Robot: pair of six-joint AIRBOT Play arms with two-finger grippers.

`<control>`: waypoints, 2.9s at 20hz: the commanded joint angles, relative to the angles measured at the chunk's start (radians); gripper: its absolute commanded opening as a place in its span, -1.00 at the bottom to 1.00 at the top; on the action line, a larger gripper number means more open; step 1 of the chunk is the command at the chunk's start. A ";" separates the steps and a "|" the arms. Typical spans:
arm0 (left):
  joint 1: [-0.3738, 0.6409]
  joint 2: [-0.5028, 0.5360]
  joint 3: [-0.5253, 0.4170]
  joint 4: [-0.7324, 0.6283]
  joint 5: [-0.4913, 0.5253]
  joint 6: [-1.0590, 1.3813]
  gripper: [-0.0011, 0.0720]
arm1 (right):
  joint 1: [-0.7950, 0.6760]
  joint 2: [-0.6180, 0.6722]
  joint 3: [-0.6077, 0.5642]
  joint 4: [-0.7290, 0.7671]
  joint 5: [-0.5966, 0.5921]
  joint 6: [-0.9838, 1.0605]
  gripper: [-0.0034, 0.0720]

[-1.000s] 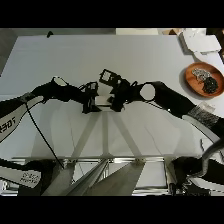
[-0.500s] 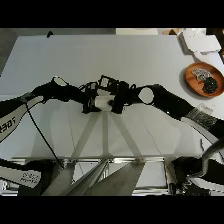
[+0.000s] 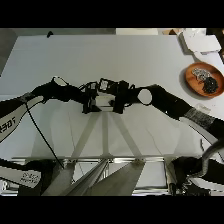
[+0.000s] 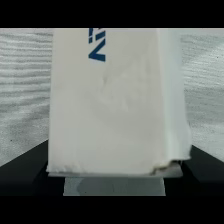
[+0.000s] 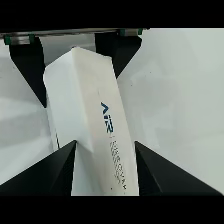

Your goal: Fold the box and place the chain.

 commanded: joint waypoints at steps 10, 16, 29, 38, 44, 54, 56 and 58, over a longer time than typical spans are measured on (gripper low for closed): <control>0.001 0.000 0.000 0.000 0.000 0.001 -0.27 | 0.000 -0.007 -0.010 -0.005 0.009 0.001 -0.20; 0.001 0.000 0.000 0.000 0.000 0.001 -0.27 | 0.000 -0.007 -0.064 0.003 0.008 0.007 -0.12; 0.001 0.000 0.000 0.000 0.000 0.001 -0.27 | 0.000 0.087 -0.072 0.002 0.010 0.008 0.25; 0.001 0.000 0.000 0.000 0.000 0.001 -0.27 | -0.013 0.002 -0.005 0.345 0.058 0.224 -0.88; 0.001 0.000 0.000 0.000 0.000 0.001 -0.27 | -0.042 -0.185 0.089 0.436 0.183 0.446 -0.89; 0.001 0.000 0.000 0.000 0.000 0.001 -0.27 | -0.051 -0.179 0.089 0.417 0.233 0.441 -0.88; 0.001 0.001 0.000 0.001 0.000 0.001 -0.27 | -0.077 -0.134 0.089 0.416 0.212 0.441 -0.88; 0.001 0.001 0.000 0.001 0.000 0.001 -0.27 | -0.121 -0.078 0.089 0.416 0.206 0.441 -0.88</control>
